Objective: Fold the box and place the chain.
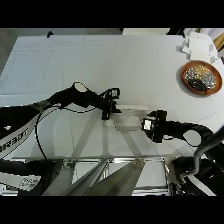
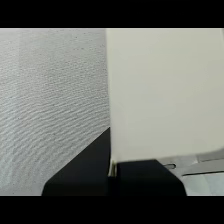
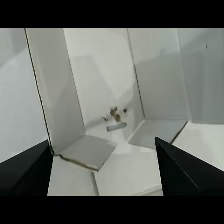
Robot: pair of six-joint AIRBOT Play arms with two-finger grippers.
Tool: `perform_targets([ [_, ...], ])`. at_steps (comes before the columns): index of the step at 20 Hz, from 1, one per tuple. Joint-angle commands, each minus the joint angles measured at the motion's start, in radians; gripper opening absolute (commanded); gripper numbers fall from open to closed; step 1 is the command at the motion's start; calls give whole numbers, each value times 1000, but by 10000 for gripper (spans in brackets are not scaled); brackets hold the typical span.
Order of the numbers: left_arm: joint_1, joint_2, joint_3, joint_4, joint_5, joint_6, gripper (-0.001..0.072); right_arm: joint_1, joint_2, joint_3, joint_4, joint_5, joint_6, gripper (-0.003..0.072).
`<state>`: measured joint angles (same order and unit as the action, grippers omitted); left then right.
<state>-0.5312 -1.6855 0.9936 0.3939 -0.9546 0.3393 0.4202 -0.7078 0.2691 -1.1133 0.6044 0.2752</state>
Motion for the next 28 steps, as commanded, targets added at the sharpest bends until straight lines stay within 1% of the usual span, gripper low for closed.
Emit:
perform_targets([
  [1, 0, 0, 0, 0, 0, 0, 13, -11, -94, 46, 71, 16, -44, 689],
  [5, 0, 0, 0, 0, 0, 0, 13, -29, -109, 97, 67, 12, -76, 691],
  [9, 0, 0, 0, 0, 0, 0, 13, -98, -109, 99, 68, 36, -77, 690],
  [11, 0, 0, 0, 0, 0, 0, 13, -113, -109, 99, 79, 36, -122, 690],
  [16, 0, 0, 0, 0, 1, 0, 13, -169, -140, 99, 195, 50, -335, 690],
  [20, 0, 0, 0, 0, 0, 0, 13, -179, -208, 99, 276, 64, -369, 690],
  [24, 0, 0, 0, 0, 0, 0, 13, -254, -232, 99, 359, 111, -435, 690],
  [28, 0, 0, 0, 0, 0, 0, 13, -273, -315, 99, 473, 142, -567, 688],
])
